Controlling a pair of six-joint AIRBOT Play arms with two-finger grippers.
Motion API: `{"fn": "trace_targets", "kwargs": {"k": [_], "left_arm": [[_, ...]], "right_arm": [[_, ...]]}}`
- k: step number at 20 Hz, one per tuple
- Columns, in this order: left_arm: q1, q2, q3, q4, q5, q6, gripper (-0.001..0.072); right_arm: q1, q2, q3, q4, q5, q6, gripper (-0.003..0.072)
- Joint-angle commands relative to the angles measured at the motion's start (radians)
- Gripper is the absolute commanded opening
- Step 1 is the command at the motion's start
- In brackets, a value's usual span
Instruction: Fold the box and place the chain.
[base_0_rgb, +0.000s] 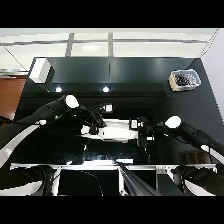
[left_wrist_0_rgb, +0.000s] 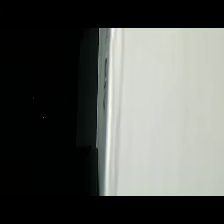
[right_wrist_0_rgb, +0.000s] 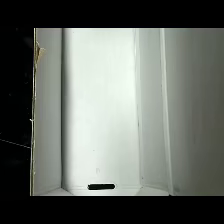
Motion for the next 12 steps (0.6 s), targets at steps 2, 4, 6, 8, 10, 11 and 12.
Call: {"fn": "trace_targets", "kwargs": {"k": [2, 4, 6, 8, 10, 11, 12], "left_arm": [[0.000, 0.000, 0.000, 0.000, 0.000, -0.004, 0.0026], [0.000, 0.000, 0.000, 0.000, 0.000, -0.004, 0.0027], [0.000, 0.000, 0.000, 0.000, 0.000, -0.004, 0.0026], [0.000, 0.000, 0.000, 0.000, 0.001, -0.004, 0.0026], [0.000, 0.000, 0.000, 0.000, 0.000, -0.004, 0.0026], [0.000, 0.000, 0.000, 0.000, 0.000, -0.004, 0.0027], [0.000, 0.000, 0.000, 0.000, 0.001, -0.004, 0.0027]], "right_arm": [[0.000, -0.001, 0.000, -0.016, -0.008, 0.018, 0.0686], [0.000, -0.001, 0.000, -0.016, -0.010, 0.019, 0.0686], [0.000, -0.001, 0.000, -0.019, -0.010, 0.019, 0.0686], [0.000, -0.002, 0.000, -0.020, -0.010, 0.020, 0.0686], [0.000, -0.002, 0.000, -0.023, -0.012, 0.023, 0.0686], [0.000, -0.002, 0.000, -0.023, -0.012, 0.023, 0.0686], [0.000, -0.002, 0.000, -0.023, -0.012, 0.023, 0.0686]]}}
